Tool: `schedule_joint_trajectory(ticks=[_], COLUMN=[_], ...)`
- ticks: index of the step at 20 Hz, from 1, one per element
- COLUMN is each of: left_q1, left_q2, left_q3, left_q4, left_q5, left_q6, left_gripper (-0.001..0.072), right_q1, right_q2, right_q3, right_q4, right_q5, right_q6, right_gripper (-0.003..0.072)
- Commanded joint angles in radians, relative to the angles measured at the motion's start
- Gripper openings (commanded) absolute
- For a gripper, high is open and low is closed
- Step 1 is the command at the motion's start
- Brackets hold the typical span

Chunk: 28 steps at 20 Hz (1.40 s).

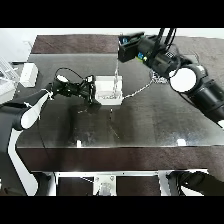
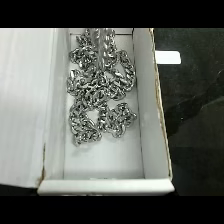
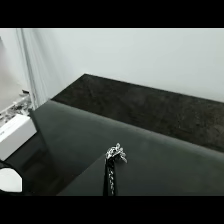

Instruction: Fold the box and place the chain.

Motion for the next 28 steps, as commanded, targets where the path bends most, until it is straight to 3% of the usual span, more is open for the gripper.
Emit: schedule_joint_trajectory(ticks=[1,5,6,8,15,21,22,23,28], left_q1=[0.000,0.000,0.000,0.000,0.000,0.000,0.000,0.000,0.000], left_q2=[0.000,0.000,0.000,0.000,0.000,0.000,0.000,0.000,0.000], left_q3=[0.000,0.000,0.000,0.000,0.000,0.000,0.000,0.000,0.000], left_q4=[0.000,0.000,0.000,0.000,0.000,0.000,0.000,0.000,0.000], left_q5=[0.000,0.000,0.000,0.000,0.000,0.000,0.000,0.000,0.001], left_q6=[0.000,0.000,0.000,0.000,0.000,0.000,0.000,0.000,0.000], left_gripper=[0.0533,0.0532,0.0532,0.0533,0.0532,0.0532,0.0533,0.0532,0.0533], right_q1=[0.002,0.002,0.002,0.002,-0.077,-0.352,-0.400,-0.434,-0.499], right_q2=[-0.045,-0.131,-0.145,-0.149,-0.148,-0.158,-0.174,-0.198,-0.386], right_q3=[-0.061,-0.107,-0.110,-0.111,-0.122,-0.251,-0.269,-0.273,-0.220], right_q4=[0.012,0.012,0.012,0.011,0.008,0.011,0.011,0.012,0.035], right_q5=[0.009,0.009,0.010,0.009,0.068,0.030,-0.006,-0.029,-0.066], right_q6=[0.021,0.020,0.020,0.019,0.020,0.173,0.215,0.228,0.248], right_gripper=[0.0006,0.0009,0.0081,0.0369,0.0372,0.0375,0.0408,0.0506,0.0521])
